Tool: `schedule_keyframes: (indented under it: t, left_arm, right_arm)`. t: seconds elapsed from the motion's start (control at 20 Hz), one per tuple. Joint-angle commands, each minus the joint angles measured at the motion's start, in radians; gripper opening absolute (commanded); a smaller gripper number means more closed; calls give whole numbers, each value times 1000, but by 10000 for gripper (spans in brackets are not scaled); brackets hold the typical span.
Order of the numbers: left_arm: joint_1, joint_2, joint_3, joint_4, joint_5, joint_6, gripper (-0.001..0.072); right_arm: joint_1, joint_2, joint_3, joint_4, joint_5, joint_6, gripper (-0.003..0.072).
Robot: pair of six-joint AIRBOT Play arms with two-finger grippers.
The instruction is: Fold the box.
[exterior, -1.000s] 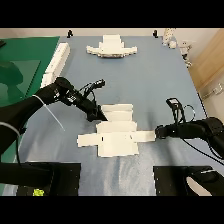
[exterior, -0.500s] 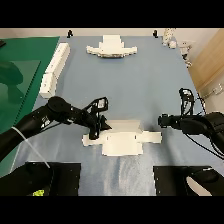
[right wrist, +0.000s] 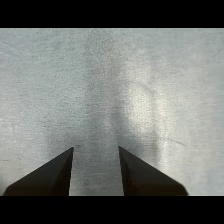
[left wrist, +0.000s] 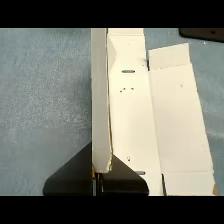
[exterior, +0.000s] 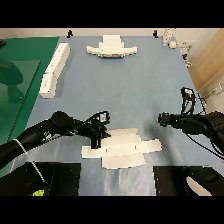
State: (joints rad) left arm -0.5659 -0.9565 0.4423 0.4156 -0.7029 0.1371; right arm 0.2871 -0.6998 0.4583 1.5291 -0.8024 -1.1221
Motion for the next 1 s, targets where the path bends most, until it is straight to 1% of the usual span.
schedule_keyframes:
  t: [0.0, 0.1, 0.15, 0.25, 0.3, 0.4, 0.55, 0.6, 0.65, 0.7, 0.85, 0.95]
  left_arm:
    - [-4, 7, 5, -8, 12, 2, 17]
    - [-4, 30, 45, -8, 28, 26, 15]
    - [-7, 53, 60, -8, 66, 79, 14]
    - [-41, 113, 60, -9, 192, 192, 14]
    - [-66, 140, 55, -8, 222, 230, 13]
    - [-141, 179, 23, -7, 271, 249, 13]
    - [-277, 188, -64, -4, 409, 274, 14]
    - [-302, 183, -83, -4, 420, 266, 15]
    - [-307, 171, -91, -4, 401, 241, 15]
    - [-304, 157, -91, -4, 381, 217, 15]
    - [-288, 119, -91, -4, 378, 206, 16]
    - [-269, 96, -91, -4, 378, 142, 16]
  right_arm:
    - [-1, 1, 1, 5, 1, 8, 474]
    - [-1, 1, 1, 5, 1, 8, 474]
    - [-1, 1, 1, 10, 1, 8, 474]
    - [-1, 1, 1, 16, 1, 8, 475]
    - [-1, 1, 1, 16, 1, 8, 475]
    - [-1, 1, 1, 16, 1, 16, 474]
    - [-1, 1, 1, 16, 8, 25, 474]
    - [-1, 1, 1, 16, 8, 26, 475]
    - [-1, 0, 1, 16, 9, 26, 474]
    - [-1, 0, 1, 16, 9, 26, 475]
    - [-1, -11, 1, 17, 8, 26, 474]
    - [-1, -16, 1, 20, 8, 26, 474]
